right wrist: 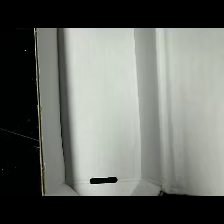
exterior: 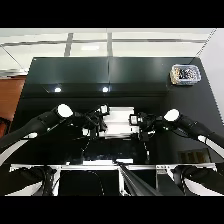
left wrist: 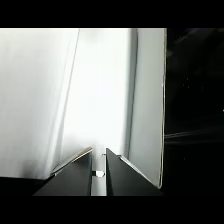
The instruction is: Fold the box and place the chain.
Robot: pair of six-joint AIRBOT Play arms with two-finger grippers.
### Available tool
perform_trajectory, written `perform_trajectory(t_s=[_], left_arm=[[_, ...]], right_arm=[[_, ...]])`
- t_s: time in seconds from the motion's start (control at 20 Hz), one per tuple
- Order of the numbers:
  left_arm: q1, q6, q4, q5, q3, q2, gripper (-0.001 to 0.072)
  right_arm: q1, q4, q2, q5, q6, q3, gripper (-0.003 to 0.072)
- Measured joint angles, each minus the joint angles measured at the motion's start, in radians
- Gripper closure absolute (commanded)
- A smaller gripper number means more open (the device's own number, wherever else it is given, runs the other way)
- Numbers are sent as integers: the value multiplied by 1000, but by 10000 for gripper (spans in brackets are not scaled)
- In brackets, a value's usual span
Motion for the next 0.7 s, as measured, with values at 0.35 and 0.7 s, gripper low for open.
perform_trajectory(t_s=[0.35, 0.7], left_arm=[[0, 1, -52, 18, 0, -23, 634], [-19, 4, -40, 25, 0, -25, 429]], right_arm=[[0, 0, 0, 0, 1, 0, 497], [0, -1, 0, 0, -2, 0, 496]])
